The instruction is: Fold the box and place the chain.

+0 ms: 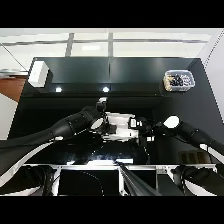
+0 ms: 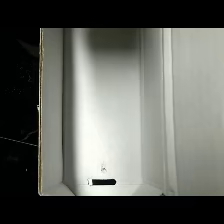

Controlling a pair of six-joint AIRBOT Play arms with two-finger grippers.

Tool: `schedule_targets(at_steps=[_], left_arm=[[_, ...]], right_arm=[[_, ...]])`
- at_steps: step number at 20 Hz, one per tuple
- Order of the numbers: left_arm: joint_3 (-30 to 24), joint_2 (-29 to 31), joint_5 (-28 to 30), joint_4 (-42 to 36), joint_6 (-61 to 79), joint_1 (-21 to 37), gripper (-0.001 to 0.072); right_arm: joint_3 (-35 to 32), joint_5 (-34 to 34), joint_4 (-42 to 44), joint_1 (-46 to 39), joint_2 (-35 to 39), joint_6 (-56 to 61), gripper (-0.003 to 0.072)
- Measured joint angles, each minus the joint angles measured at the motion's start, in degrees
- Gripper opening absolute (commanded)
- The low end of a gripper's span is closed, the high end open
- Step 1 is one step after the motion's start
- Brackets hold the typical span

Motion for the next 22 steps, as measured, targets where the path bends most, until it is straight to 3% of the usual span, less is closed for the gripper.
schedule_targets(at_steps=[4,6,14,17,22], left_arm=[[0.5,-0.8,-0.2,0.0,-0.2,0.0,0.0273],[0.5,-1.2,-1.0,0.0,-0.2,0.0,0.0221],[1.5,-1.8,-1.5,0.0,-0.4,0.0,0.0218],[2.0,-2.2,-1.9,0.2,-0.4,0.0,0.0153],[2.5,-2.7,-2.6,0.0,-0.4,0.0,0.014]], right_arm=[[0.0,0.0,0.0,0.0,0.0,0.0,0.0535],[0.0,0.0,0.0,0.0,0.0,0.0,0.0535],[0.0,0.0,0.0,0.0,0.0,0.0,0.0535],[0.0,0.0,0.0,0.0,0.0,0.0,0.0535],[0.0,0.0,0.0,0.0,0.0,0.0,0.0535]])
